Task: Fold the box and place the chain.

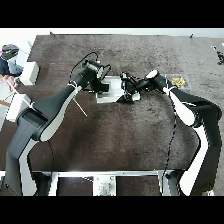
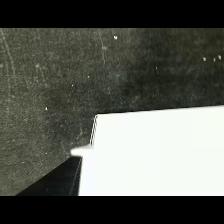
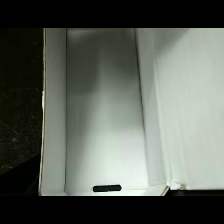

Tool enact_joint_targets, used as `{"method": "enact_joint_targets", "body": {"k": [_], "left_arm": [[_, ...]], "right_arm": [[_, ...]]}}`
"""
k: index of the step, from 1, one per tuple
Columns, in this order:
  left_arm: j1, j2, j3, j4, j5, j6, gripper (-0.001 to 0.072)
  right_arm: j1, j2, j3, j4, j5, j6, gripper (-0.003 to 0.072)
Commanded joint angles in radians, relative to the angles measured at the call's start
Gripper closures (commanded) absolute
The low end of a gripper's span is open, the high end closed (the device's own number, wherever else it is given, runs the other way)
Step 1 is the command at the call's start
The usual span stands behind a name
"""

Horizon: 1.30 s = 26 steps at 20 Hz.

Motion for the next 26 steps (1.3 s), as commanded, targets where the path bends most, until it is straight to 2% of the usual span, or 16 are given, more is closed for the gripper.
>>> {"method": "enact_joint_targets", "body": {"k": [1, 5, 8, 14, 18, 21, 22, 23, 24, 26], "left_arm": [[0.0, 0.005, 0.036, -0.001, -0.087, 0.075, 0.0511], [0.0, 0.007, 0.096, 0.0, -0.206, 0.147, 0.0511], [0.0, 0.034, 0.095, -0.001, -0.236, 0.167, 0.0511], [0.0, 0.159, 0.093, -0.031, -0.128, 0.174, 0.0511], [0.0, 0.181, 0.092, 0.001, -0.087, 0.276, 0.0514], [0.003, 0.181, 0.083, 0.003, 0.036, 0.375, 0.0511], [0.018, 0.182, 0.083, -0.021, 0.072, 0.436, 0.0473], [0.04, 0.186, 0.083, -0.079, 0.099, 0.508, 0.0263], [0.077, 0.19, 0.083, -0.18, 0.109, 0.604, 0.0203], [0.157, 0.192, 0.081, -0.384, 0.108, 0.821, 0.0203]], "right_arm": [[0.0, 0.0, 0.0, 0.001, 0.0, 0.0, 0.0277], [0.0, 0.0, 0.0, 0.001, 0.0, 0.0, 0.0277], [0.0, 0.0, 0.0, 0.001, 0.0, 0.0, 0.0277], [0.0, 0.0, 0.0, 0.001, 0.0, 0.0, 0.0277], [0.0, 0.0, 0.0, 0.001, 0.0, 0.0, 0.0277], [0.0, 0.0, 0.0, 0.001, 0.0, 0.0, 0.0277], [0.0, 0.0, 0.0, 0.001, 0.001, 0.0, 0.0277], [0.0, 0.0, 0.0, 0.001, 0.0, 0.0, 0.0277], [0.0, 0.0, 0.0, 0.001, 0.0, 0.0, 0.0277], [0.0, 0.0, 0.0, 0.001, 0.0, 0.0, 0.0277]]}}
